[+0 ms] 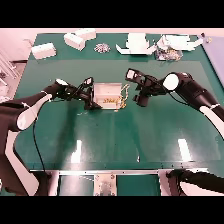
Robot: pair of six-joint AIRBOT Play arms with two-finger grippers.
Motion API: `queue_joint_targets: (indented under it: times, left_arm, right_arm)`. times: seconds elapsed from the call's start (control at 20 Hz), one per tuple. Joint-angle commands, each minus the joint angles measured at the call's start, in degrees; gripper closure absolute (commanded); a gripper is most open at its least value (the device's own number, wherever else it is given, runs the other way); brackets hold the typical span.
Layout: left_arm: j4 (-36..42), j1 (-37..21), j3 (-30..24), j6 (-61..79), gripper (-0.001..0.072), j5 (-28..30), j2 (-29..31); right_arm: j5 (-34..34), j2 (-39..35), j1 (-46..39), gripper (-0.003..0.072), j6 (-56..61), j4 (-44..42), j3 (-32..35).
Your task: Fold the box and place the chain.
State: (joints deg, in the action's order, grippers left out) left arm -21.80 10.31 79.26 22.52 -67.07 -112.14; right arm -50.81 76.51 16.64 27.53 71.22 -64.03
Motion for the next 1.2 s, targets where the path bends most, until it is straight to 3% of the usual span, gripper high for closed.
queue_joint_targets:
  times: [0.0,0.25,0.7,1.15]
  left_arm:
    - [0.0,0.0,0.0,0.0,0.0079,0.0,0.0]
    - [0.0,0.0,0.0,0.0,0.0079,0.0,0.0]
    - [0.0,0.0,0.0,0.0,0.0079,0.0,0.0]
    - [0.0,0.0,0.0,0.0,0.008,0.0,0.0]
  right_arm:
    - [-1.8,3.8,-5.9,0.0155,-24.8,-21.2,1.8]
    - [-4.3,12.1,-5.4,0.0128,-34.2,-28.3,1.7]
    - [-6.7,19.3,-4.7,0.0121,-35.7,-28.4,-5.1]
    - [-6.7,23.9,-3.9,0.0121,-35.2,-24.2,-7.8]
